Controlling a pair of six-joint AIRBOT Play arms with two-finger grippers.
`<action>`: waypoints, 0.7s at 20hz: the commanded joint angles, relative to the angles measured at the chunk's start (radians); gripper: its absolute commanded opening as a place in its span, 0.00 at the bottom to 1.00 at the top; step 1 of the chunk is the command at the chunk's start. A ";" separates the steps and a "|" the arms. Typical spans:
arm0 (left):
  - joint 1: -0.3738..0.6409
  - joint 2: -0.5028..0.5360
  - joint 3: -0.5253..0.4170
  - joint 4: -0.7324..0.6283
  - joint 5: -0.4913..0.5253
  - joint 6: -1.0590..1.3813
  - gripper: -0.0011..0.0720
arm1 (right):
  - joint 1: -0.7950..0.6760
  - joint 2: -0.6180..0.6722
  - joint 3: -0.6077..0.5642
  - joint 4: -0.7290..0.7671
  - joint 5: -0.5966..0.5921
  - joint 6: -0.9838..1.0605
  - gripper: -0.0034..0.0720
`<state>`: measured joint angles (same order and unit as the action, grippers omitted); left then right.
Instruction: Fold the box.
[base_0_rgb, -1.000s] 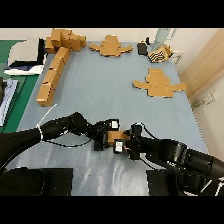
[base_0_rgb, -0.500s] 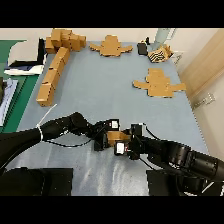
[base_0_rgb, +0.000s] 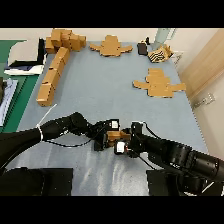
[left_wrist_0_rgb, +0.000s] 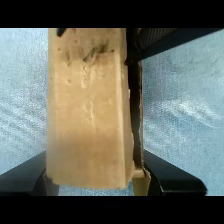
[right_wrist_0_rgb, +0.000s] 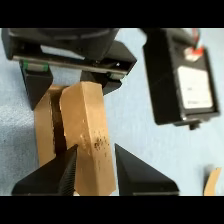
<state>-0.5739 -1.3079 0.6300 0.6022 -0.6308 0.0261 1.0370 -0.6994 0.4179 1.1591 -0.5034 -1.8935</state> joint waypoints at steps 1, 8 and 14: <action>0.001 0.000 0.000 0.000 0.000 0.000 0.70 | 0.000 0.000 0.002 0.005 0.003 0.002 0.49; 0.001 0.000 0.000 0.000 0.000 0.000 0.70 | 0.000 -0.049 0.002 0.091 0.002 0.001 0.25; 0.001 0.000 -0.001 0.000 0.000 0.000 0.70 | 0.056 -0.047 0.002 0.151 -0.014 0.000 0.25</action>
